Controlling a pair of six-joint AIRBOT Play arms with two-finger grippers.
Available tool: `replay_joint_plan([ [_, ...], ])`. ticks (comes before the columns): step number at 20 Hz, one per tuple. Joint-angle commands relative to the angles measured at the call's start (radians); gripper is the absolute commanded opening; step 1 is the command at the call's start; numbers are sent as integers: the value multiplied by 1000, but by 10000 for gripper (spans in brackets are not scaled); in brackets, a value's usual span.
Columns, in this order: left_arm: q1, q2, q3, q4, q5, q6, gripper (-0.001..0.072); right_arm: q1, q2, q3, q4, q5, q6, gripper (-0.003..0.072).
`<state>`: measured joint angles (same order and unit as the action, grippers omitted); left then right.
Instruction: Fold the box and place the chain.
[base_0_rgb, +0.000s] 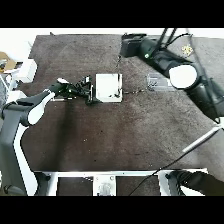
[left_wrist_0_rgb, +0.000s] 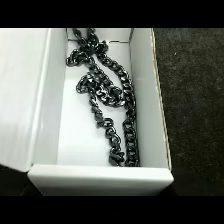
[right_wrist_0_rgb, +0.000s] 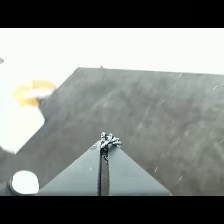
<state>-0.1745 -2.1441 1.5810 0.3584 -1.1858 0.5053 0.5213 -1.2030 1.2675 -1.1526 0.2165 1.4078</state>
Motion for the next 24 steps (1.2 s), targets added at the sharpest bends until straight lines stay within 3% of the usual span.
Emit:
replay_joint_plan([
  [1,1,1,1,0,0,0,292,33,-97,-5,-10,76,3,2],
  [5,1,1,1,0,0,0,293,32,-188,-86,-11,119,6,23],
  [6,1,1,1,0,0,0,292,25,-193,-108,-11,119,6,234],
  [7,1,1,1,0,0,0,292,14,-193,-123,-12,121,6,356],
  [8,1,1,1,0,0,0,292,0,-192,-129,-15,130,6,303],
  [14,1,1,1,0,0,0,292,-236,-198,-129,-41,235,55,306],
  [18,1,1,1,0,0,0,292,-425,-272,-130,-40,359,126,306],
  [24,1,1,1,0,0,0,292,-483,-444,-130,-25,245,218,306],
])
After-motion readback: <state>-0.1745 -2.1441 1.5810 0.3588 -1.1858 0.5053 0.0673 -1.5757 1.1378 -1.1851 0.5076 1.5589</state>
